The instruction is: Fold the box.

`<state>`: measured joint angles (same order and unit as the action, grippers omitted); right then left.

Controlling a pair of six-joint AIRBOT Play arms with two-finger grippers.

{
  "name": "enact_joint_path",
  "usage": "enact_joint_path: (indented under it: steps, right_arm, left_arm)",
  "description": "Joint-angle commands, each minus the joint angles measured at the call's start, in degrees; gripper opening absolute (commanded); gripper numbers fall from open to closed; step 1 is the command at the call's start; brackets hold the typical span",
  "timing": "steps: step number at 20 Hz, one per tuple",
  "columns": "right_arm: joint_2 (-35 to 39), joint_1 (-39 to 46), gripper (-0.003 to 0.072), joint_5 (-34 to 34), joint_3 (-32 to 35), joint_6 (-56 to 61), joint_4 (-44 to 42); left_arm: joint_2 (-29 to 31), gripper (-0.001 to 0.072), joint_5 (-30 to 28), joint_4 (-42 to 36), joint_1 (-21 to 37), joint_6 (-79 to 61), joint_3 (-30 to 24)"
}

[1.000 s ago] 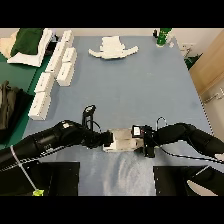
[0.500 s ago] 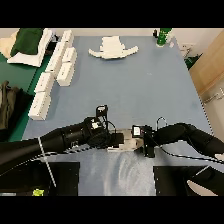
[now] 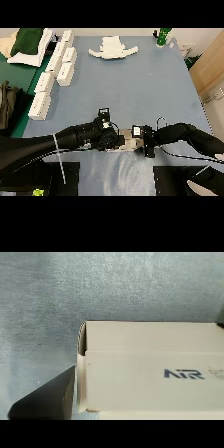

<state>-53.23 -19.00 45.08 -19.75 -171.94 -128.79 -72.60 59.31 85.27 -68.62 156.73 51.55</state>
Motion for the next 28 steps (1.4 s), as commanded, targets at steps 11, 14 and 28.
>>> enact_joint_path:
  steps: [11, 14, 28]
  right_arm:
    - [0.04, -0.02, 0.0438, -0.02, 0.0, 0.0, -0.02]
    - [0.04, -0.02, 0.0438, -0.02, 0.0, 0.0, -0.02]
    - [0.04, -0.02, 0.0438, 0.0, 0.0, 0.0, -0.02]
  left_arm:
    - [-6.12, 0.0224, 6.47, 2.08, 0.02, 0.63, 4.35]
    - [-6.12, 0.0016, 6.4, 3.32, 0.02, 2.23, 4.35]
    - [-3.87, 0.0489, 7.89, 2.47, 0.02, 0.81, 5.6]
